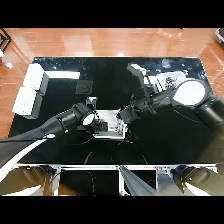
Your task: Fold the box and place the chain.
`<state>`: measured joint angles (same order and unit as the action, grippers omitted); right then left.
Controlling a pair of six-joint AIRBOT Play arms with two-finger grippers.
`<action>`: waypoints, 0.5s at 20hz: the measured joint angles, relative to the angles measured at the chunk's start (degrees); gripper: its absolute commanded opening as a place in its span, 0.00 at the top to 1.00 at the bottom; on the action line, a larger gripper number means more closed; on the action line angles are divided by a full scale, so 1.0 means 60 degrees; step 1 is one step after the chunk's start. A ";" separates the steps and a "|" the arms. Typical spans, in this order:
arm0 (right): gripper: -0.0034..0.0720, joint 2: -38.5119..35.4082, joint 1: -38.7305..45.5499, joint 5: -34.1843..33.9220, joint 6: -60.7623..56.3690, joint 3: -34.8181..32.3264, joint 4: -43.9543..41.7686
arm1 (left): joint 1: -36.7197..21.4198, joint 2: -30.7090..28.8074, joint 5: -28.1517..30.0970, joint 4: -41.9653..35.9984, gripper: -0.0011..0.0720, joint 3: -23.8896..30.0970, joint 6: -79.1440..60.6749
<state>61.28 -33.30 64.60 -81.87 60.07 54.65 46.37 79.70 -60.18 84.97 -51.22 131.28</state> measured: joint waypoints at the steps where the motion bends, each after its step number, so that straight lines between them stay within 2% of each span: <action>1: 0.93 0.0124 0.0000 -0.0098 -0.0018 -0.0208 0.0004 | 0.0000 0.0000 0.0000 0.0000 0.96 0.0000 0.0000; 4: 0.90 0.0525 0.0000 -0.0321 0.0011 -0.0543 -0.0047 | 0.0000 0.0000 0.0004 0.0000 0.96 0.0000 0.0000; 5: 0.64 0.0623 0.0000 -0.0386 0.0036 -0.0605 -0.0015 | 0.0000 0.0000 0.0004 0.0000 0.96 0.0000 0.0004; 6: 0.32 0.0688 0.0015 -0.0397 0.0051 -0.0641 0.0036 | 0.0000 0.0004 0.0004 0.0000 0.96 0.0000 0.0000; 7: 0.18 0.0739 0.0036 -0.0390 0.0124 -0.0674 0.0095 | 0.0000 0.0000 0.0004 0.0000 0.96 0.0000 0.0004; 8: 0.15 0.0772 0.0087 -0.0280 0.0255 -0.0699 0.0138 | 0.0000 0.0000 0.0007 -0.0004 0.96 0.0000 0.0000; 10: 0.15 0.0758 0.0321 0.0146 0.0707 -0.0725 0.0244 | 0.0000 0.0000 0.0007 -0.0004 0.96 0.0000 0.0004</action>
<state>65.82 -31.38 65.47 -77.62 55.72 56.12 46.37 79.70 -60.14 84.95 -51.22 131.31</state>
